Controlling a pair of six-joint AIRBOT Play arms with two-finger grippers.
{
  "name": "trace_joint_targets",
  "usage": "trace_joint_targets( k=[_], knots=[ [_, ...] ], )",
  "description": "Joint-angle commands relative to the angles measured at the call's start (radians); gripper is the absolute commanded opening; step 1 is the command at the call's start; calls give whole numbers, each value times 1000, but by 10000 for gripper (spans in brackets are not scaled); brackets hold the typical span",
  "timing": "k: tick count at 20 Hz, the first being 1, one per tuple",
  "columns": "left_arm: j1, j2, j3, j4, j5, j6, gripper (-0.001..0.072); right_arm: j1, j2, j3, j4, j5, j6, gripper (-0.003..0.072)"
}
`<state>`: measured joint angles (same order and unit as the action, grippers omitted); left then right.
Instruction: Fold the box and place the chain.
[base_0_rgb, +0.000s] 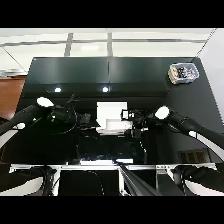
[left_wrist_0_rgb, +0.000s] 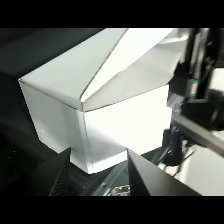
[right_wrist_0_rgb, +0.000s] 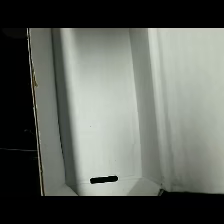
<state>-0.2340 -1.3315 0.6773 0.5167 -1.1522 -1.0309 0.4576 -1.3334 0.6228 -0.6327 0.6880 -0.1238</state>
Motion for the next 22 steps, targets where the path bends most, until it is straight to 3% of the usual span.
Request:
trace_joint_targets(
  k=[1, 6, 13, 19, 22],
  knots=[
    [-77, 1, 69, 132, 66, -144, 407, 0, -1, 0, 0, 0, 0, 229],
    [-176, 1, 149, 362, 116, -383, 407, 0, -1, 0, 0, 0, 0, 229],
    [-301, 1, 162, 645, 213, -696, 407, 0, -1, 0, 0, 0, 0, 229],
    [-383, 0, 220, 838, 191, -936, 407, 0, -1, 0, 0, 0, 0, 229],
    [-436, -13, 260, 941, 110, -1074, 407, 0, -1, 0, 0, 0, 0, 230]
  ],
)
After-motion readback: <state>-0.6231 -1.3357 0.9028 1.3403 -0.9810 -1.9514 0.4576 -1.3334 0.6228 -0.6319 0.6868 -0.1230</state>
